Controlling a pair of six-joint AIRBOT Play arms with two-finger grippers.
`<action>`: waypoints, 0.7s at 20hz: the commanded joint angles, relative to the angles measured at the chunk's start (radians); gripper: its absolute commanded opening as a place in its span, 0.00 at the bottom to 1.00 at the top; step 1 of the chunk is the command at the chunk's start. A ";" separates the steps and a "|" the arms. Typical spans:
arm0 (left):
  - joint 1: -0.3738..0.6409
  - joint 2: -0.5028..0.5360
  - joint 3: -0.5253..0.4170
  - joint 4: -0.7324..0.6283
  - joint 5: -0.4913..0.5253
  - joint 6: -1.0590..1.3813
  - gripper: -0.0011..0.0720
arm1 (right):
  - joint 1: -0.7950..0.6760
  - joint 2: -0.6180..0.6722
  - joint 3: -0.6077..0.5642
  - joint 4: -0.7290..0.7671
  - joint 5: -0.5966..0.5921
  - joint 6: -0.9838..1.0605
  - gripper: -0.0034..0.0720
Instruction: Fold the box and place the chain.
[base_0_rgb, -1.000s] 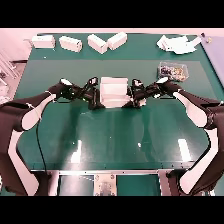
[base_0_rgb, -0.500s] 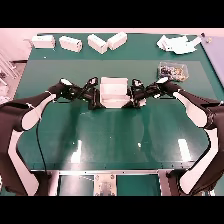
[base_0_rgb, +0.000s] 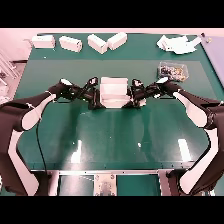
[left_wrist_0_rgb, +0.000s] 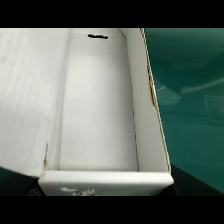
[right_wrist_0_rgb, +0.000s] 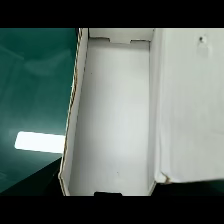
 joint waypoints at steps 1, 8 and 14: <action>0.000 0.000 0.001 -0.008 0.000 0.000 0.66 | 0.001 0.000 0.000 0.000 0.000 0.000 0.49; 0.000 0.000 0.001 -0.008 0.000 0.000 0.66 | 0.002 0.000 0.000 0.001 0.000 0.000 0.49; 0.000 0.000 0.001 -0.008 0.000 0.000 0.66 | -0.020 0.024 0.001 0.010 0.016 0.072 1.00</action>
